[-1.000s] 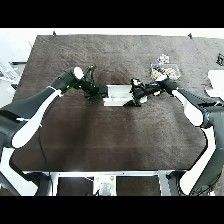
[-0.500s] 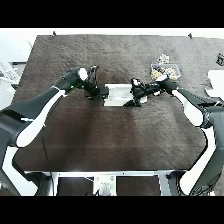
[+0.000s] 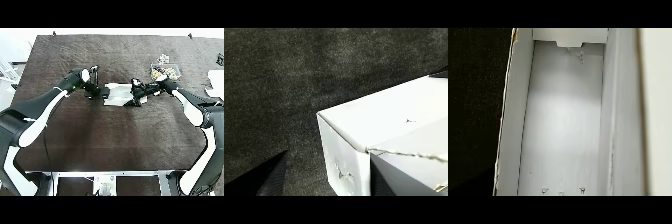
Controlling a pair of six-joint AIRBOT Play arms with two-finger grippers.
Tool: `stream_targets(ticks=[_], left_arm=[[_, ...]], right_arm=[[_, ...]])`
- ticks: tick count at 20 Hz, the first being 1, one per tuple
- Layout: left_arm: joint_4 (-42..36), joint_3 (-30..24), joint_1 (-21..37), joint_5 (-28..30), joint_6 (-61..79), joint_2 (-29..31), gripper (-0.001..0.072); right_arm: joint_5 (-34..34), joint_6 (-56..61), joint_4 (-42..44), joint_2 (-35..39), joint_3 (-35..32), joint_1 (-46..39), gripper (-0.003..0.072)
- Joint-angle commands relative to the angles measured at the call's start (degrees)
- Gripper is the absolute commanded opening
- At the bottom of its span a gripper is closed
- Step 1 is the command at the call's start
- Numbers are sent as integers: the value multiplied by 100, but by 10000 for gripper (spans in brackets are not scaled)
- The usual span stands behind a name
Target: Fold the box and place the chain.
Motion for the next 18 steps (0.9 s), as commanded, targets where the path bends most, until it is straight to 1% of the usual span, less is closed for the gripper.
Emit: stream_targets(ticks=[1,4,9,11,14,17,18], left_arm=[[136,7,-4,9,-48,-4,557],[385,7,-4,-85,-59,-4,556],[372,4,39,-116,-223,-4,556],[-11,4,177,-85,-162,-4,556],[-745,4,297,94,363,-4,557],[-1163,4,295,264,647,-4,558],[-1182,7,295,350,658,-4,558]], right_arm=[[11,-4,0,0,0,4,580],[11,-4,0,0,0,4,580],[11,-2,0,0,0,4,580],[11,-2,-2,0,0,4,580],[11,-4,0,0,0,7,580],[11,-4,0,0,0,7,580],[11,-2,-2,0,0,7,580]])
